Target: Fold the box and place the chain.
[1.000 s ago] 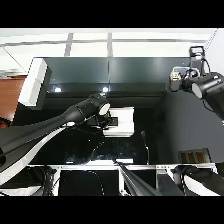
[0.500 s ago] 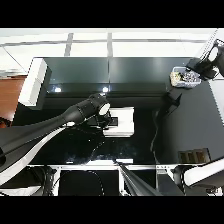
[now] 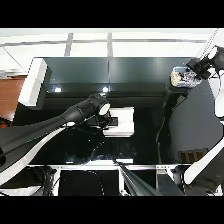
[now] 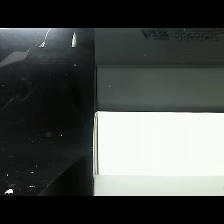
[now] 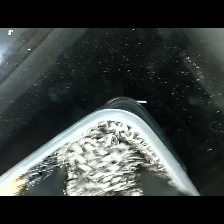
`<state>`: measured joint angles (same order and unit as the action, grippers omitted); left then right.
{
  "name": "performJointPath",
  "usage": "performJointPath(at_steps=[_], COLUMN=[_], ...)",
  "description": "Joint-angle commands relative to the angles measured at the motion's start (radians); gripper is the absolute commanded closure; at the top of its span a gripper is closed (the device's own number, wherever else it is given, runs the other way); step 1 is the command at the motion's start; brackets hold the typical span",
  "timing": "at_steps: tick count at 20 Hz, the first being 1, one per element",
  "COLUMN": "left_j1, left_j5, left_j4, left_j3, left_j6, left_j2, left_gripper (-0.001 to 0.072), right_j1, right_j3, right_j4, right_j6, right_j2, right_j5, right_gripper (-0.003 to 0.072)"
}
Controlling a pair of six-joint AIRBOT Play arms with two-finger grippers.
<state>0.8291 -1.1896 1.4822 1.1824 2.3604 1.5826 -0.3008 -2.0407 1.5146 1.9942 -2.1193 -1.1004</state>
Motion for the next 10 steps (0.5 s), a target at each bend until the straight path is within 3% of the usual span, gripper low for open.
performJointPath(at_steps=[1, 5, 10], left_j1=[-0.001, -0.001, -0.001], left_j5=[0.000, 0.000, 0.001], left_j4=[0.001, -0.002, -0.002], left_j3=[0.000, 0.000, 0.000], left_j6=[0.000, 0.000, 0.000], left_j2=[0.000, 0.000, 0.000], left_gripper=[0.0683, 0.0683, 0.0683], right_j1=[-0.003, -0.003, 0.006], right_j3=[-0.013, -0.013, -0.012], right_j4=[-0.029, -0.018, -0.023], right_j6=[-0.046, -0.166, -0.397], right_j2=[-0.014, 0.084, 0.351], right_j5=[-0.029, -0.048, -0.124], right_gripper=[0.0684, 0.0671, 0.0671])
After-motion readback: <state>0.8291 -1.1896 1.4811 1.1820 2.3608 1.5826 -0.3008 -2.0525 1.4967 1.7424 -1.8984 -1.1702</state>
